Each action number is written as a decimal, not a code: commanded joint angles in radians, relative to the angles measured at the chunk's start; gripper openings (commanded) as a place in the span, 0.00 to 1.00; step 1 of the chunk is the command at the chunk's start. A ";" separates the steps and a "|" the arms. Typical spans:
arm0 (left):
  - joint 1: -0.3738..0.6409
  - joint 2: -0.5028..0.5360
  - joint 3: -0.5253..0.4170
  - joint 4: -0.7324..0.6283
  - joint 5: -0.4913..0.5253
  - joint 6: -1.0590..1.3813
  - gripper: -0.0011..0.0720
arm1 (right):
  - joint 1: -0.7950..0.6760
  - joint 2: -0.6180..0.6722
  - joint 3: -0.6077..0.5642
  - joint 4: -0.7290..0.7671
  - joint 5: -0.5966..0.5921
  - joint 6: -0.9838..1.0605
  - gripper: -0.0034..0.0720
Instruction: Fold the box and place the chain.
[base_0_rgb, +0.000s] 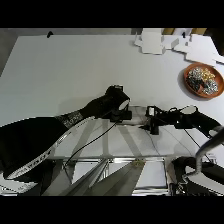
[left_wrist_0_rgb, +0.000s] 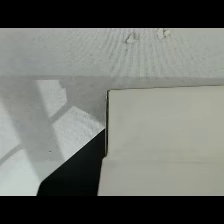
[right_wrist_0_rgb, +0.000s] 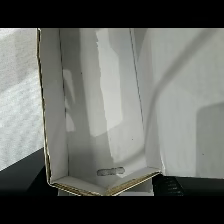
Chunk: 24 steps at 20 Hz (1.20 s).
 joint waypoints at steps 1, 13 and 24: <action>-0.001 -0.005 -0.001 -0.001 0.004 0.002 0.03 | 0.001 0.000 0.000 0.000 0.000 0.000 0.67; 0.010 -0.005 0.024 0.000 -0.011 0.005 0.02 | 0.001 0.000 0.000 -0.003 0.000 0.000 0.67; 0.080 0.090 0.024 -0.008 -0.162 0.262 0.49 | 0.001 0.000 0.000 -0.003 0.000 0.000 0.67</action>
